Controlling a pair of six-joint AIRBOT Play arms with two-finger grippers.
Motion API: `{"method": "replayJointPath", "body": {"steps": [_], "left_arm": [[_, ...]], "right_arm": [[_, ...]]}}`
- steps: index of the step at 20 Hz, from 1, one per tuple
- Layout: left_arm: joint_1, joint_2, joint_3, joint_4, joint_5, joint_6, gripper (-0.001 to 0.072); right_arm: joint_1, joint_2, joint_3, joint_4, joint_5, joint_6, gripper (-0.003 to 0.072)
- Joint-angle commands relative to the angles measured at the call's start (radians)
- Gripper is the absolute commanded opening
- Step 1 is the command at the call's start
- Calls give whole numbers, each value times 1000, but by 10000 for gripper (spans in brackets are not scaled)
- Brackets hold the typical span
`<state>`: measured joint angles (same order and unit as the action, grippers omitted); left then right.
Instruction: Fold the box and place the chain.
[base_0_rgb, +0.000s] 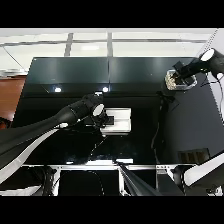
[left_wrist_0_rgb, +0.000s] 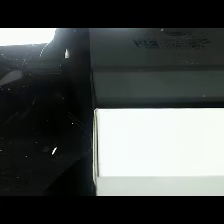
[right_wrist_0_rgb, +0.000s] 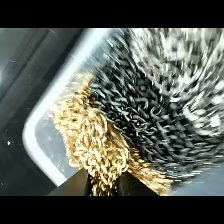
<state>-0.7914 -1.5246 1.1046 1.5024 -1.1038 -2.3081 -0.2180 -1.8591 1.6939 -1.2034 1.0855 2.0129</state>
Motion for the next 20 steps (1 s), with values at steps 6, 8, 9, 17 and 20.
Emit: {"method": "replayJointPath", "body": {"steps": [6,8,9,17,20], "left_arm": [[1,0,0,0,0,0,29],[1,0,0,0,1,0,29],[1,0,0,0,1,0,29],[1,0,0,0,1,0,29],[1,0,0,0,0,0,29]], "right_arm": [[-6,419,1,-50,56,-384,10],[-6,544,1,-45,49,-404,10],[-5,598,1,-34,51,-411,10],[23,890,1,215,104,-510,8],[24,946,1,338,138,-536,9]]}}
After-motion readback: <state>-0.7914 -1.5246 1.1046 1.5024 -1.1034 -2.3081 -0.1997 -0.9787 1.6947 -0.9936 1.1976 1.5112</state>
